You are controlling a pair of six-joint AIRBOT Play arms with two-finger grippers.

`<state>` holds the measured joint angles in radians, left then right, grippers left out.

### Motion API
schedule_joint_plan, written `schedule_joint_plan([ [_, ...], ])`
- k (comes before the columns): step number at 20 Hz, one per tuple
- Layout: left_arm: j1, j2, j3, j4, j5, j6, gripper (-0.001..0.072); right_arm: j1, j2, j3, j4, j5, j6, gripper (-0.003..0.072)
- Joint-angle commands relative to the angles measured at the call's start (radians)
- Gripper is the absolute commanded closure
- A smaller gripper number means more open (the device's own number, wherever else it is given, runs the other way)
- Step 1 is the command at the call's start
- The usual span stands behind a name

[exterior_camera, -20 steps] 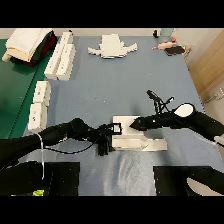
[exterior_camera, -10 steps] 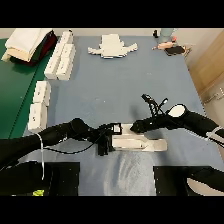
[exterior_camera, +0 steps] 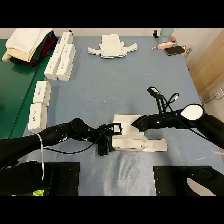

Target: Fold the box.

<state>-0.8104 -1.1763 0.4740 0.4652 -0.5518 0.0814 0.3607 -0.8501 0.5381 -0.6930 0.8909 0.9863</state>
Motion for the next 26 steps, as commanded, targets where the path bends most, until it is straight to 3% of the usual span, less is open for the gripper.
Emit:
schedule_joint_plan([
  [1, 0.000, 0.000, 0.000, -0.001, 0.000, 0.000, 0.0187, 0.000, 0.169, 0.001, -0.120, 0.092, 0.043, 0.0683],
  [5, 0.000, 0.000, 0.000, -0.001, 0.000, 0.000, 0.0188, 0.001, 0.317, 0.000, -0.338, 0.292, 0.105, 0.0681],
  [6, 0.000, 0.000, 0.000, -0.001, 0.000, 0.000, 0.0187, 0.001, 0.350, 0.000, -0.373, 0.356, 0.094, 0.0634],
  [7, 0.000, 0.000, 0.000, -0.001, 0.000, 0.000, 0.0188, 0.001, 0.381, 0.000, -0.410, 0.430, 0.066, 0.0542],
  [9, 0.000, 0.000, 0.000, -0.001, 0.000, -0.001, 0.0188, 0.001, 0.425, -0.015, -0.504, 0.486, 0.037, 0.0237],
  [11, 0.000, 0.000, 0.000, -0.001, 0.000, 0.000, 0.0188, 0.001, 0.431, -0.047, -0.566, 0.460, -0.016, 0.0169],
  [16, 0.000, 0.000, 0.000, -0.001, 0.000, 0.000, 0.0188, 0.021, 0.332, -0.108, -0.583, 0.348, -0.153, 0.0164],
  [26, 0.000, 0.000, 0.000, -0.001, 0.000, 0.000, 0.0187, 0.239, 0.132, -0.108, -0.617, 0.110, -0.248, 0.0163],
])
